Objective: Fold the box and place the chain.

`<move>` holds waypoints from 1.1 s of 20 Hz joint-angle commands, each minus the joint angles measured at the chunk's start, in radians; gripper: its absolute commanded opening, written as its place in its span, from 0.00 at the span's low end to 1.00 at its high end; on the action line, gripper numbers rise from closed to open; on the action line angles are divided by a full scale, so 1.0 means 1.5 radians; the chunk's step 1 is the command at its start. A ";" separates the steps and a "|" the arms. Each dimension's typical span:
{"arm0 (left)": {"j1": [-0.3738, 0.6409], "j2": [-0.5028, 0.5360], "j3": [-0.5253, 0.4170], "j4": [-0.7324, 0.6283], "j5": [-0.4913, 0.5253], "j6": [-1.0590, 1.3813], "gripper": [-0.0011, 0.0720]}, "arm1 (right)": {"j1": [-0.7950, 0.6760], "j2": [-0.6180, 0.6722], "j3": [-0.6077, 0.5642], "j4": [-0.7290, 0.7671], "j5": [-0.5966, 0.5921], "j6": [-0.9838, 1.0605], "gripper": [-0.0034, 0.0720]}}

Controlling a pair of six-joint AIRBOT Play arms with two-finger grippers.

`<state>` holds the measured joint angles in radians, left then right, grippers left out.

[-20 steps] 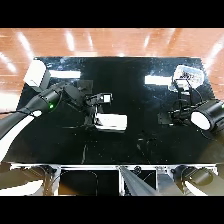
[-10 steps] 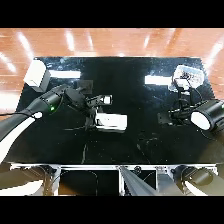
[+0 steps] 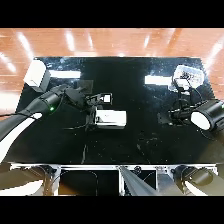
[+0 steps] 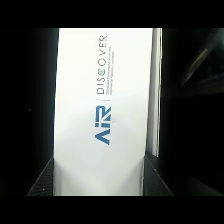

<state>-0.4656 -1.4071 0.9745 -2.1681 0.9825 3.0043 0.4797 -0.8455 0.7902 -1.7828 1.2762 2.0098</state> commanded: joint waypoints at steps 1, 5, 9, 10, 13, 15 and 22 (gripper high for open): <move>0.019 0.026 0.008 -0.003 0.004 -0.001 0.04 | 0.000 -0.001 0.000 0.003 0.004 0.000 0.14; 0.086 0.052 0.038 -0.004 0.018 -0.033 0.04 | 0.000 -0.001 0.000 0.003 -0.005 0.000 0.14; 0.195 0.100 0.056 -0.005 0.031 -0.193 0.04 | 0.000 -0.001 0.000 0.008 -0.018 0.002 0.14; 0.228 0.116 0.056 -0.005 0.038 -0.240 0.04 | 0.000 -0.001 0.000 0.008 -0.024 0.002 0.14; 0.345 0.152 0.056 -0.003 0.100 -0.336 0.04 | 0.000 -0.001 0.000 0.006 -0.055 0.002 0.14; 0.424 0.159 0.056 -0.003 0.148 -0.367 0.04 | 0.000 -0.001 0.000 0.006 -0.076 0.002 0.14; 0.675 0.159 0.044 0.086 0.187 -0.454 0.04 | 0.000 -0.001 0.000 0.006 -0.092 0.001 0.14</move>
<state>0.4038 -1.1717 1.0435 -2.0953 1.2488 2.3753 0.4797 -0.8455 0.7902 -1.7741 1.1500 2.0121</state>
